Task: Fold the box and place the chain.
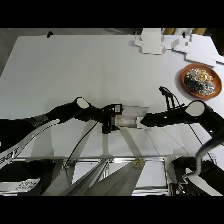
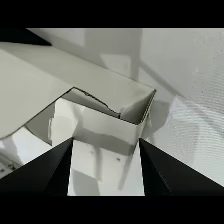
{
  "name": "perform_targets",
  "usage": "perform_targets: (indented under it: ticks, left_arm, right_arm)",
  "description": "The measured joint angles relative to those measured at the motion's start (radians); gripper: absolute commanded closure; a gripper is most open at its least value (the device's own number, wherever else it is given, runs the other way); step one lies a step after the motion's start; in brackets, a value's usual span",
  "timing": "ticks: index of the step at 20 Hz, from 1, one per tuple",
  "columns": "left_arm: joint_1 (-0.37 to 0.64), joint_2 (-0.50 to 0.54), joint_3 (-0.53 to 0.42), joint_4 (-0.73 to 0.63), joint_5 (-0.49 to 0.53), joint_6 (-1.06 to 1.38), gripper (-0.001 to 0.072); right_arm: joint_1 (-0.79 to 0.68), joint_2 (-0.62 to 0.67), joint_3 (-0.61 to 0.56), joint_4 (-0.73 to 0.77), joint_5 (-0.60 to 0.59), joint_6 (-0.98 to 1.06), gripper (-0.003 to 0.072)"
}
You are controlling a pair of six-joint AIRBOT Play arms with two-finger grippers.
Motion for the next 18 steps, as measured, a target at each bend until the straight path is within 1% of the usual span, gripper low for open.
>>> perform_targets:
  ticks: [2, 4, 10, 16, 18]
  left_arm:
    - [0.000, 0.000, 0.000, 0.000, 0.000, 0.000, 0.0498]
    - [0.000, 0.000, 0.000, 0.000, 0.000, 0.000, 0.0498]
    - [0.000, 0.000, 0.000, 0.000, 0.000, 0.000, 0.0498]
    - [0.000, 0.000, 0.000, 0.000, 0.000, 0.000, 0.0498]
    - [0.000, 0.000, 0.000, 0.000, 0.000, 0.000, 0.0498]
  right_arm:
    - [0.061, -0.029, 0.024, -0.053, -0.017, 0.095, 0.0233]
    - [0.123, -0.056, 0.053, -0.114, -0.032, 0.191, 0.0285]
    - [0.277, -0.122, 0.119, -0.315, -0.059, 0.500, 0.0289]
    - [0.373, -0.196, 0.187, -0.484, -0.018, 0.760, 0.0292]
    - [0.398, -0.216, 0.203, -0.527, -0.007, 0.823, 0.0367]
